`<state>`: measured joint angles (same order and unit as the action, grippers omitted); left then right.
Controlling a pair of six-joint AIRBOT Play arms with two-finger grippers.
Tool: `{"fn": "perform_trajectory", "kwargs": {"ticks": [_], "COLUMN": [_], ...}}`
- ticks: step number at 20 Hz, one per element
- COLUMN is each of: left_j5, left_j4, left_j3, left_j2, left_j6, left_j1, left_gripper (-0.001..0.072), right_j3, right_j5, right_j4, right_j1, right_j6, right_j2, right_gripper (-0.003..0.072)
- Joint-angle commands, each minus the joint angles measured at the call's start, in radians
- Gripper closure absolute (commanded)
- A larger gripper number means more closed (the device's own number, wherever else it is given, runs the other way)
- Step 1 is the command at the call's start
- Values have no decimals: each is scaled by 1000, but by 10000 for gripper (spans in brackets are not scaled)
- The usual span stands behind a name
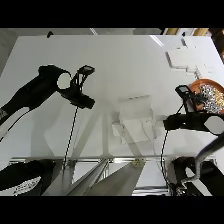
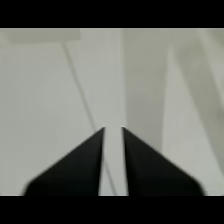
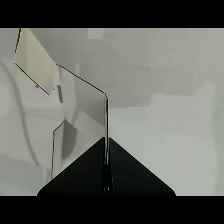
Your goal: Fold the box and place the chain.
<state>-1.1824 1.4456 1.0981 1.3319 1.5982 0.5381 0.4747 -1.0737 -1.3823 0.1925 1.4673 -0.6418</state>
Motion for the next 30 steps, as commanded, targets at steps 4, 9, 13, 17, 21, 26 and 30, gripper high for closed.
{"fn": "perform_trajectory", "kwargs": {"ticks": [4, 9, 13, 17, 21, 26, 30], "left_j5": [188, 69, 11, -1, 0, 18, 109], "left_j4": [-515, -785, -795, -906, -953, -943, -861], "left_j3": [-3, -3, -3, -3, -3, -3, -3], "left_j2": [64, 193, 282, 336, 344, 355, 356], "left_j6": [-566, -859, -880, -971, -1012, -1050, -1077], "left_j1": [0, 0, 0, 0, 0, 22, 74], "left_gripper": [250, 188, 187, 173, 179, 279, 464], "right_j3": [-22, -22, -22, -22, -22, -22, -22], "right_j5": [28, 27, 27, 27, 27, 27, 26], "right_j4": [18, 18, 18, 18, 18, 19, 27], "right_j1": [60, 60, 60, 60, 60, 60, 60], "right_j6": [28, 28, 28, 28, 28, 28, 28], "right_j2": [8, 8, 8, 8, 8, 8, 8], "right_gripper": [670, 670, 670, 670, 670, 670, 670]}}
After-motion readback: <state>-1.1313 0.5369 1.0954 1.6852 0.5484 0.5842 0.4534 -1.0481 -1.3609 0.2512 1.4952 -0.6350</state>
